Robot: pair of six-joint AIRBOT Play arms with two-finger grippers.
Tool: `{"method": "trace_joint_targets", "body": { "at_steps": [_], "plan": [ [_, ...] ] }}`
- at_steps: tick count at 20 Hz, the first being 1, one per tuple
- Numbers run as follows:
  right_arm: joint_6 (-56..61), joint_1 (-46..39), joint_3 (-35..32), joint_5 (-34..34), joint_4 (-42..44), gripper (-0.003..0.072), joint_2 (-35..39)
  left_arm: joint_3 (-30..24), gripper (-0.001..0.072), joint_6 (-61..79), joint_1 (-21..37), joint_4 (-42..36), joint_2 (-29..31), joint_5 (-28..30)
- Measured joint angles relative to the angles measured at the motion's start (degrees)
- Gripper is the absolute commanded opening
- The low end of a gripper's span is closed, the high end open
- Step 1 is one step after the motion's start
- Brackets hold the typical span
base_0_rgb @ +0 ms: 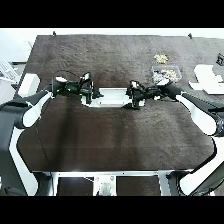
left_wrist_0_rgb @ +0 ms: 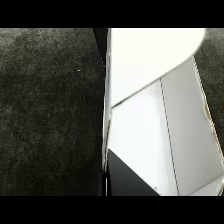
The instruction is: Fold the box and place the chain.
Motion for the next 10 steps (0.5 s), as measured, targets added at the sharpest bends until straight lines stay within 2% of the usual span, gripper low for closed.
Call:
{"method": "trace_joint_targets", "body": {
  "at_steps": [10],
  "plan": [
    [-0.44, 0.07, 1.62, 0.81, 0.5, 0.072, -1.88, 0.0, 0.0021, -0.02, 0.0, -0.02, 0.0, 0.04]
  ]
}}
